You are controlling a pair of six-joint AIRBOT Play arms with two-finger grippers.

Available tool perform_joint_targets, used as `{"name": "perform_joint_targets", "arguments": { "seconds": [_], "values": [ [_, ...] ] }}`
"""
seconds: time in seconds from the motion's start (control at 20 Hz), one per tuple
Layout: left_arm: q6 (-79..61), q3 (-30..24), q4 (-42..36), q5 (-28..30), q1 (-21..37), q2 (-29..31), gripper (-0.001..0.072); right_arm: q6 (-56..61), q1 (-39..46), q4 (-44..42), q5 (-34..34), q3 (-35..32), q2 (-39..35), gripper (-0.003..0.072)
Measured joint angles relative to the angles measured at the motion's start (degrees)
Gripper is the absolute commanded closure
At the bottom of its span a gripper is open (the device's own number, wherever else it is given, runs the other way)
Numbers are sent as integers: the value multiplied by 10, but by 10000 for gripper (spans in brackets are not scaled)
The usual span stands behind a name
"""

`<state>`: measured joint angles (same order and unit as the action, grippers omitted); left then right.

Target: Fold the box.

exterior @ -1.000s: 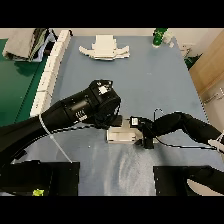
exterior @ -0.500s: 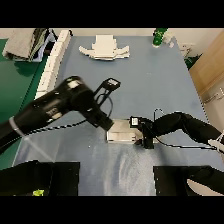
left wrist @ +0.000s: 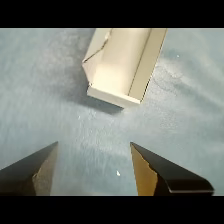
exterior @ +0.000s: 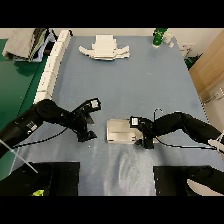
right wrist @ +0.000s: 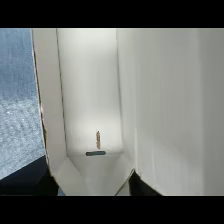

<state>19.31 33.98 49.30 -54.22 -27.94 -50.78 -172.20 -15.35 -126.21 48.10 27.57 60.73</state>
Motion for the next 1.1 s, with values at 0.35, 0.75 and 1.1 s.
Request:
{"name": "perform_joint_targets", "arguments": {
  "seconds": [0.35, 0.75, 1.1],
  "values": [
    [-262, -28, -117, 63, -8, -116, 25, 0, 0, 0, 0, 0, 0, 124],
    [-307, -30, -177, 107, -58, -164, 26, 0, 0, 0, 0, 0, 0, 125],
    [-307, -30, -198, 139, -96, -196, 27, -1, 0, 0, 0, 0, 0, 124]
  ]
}}
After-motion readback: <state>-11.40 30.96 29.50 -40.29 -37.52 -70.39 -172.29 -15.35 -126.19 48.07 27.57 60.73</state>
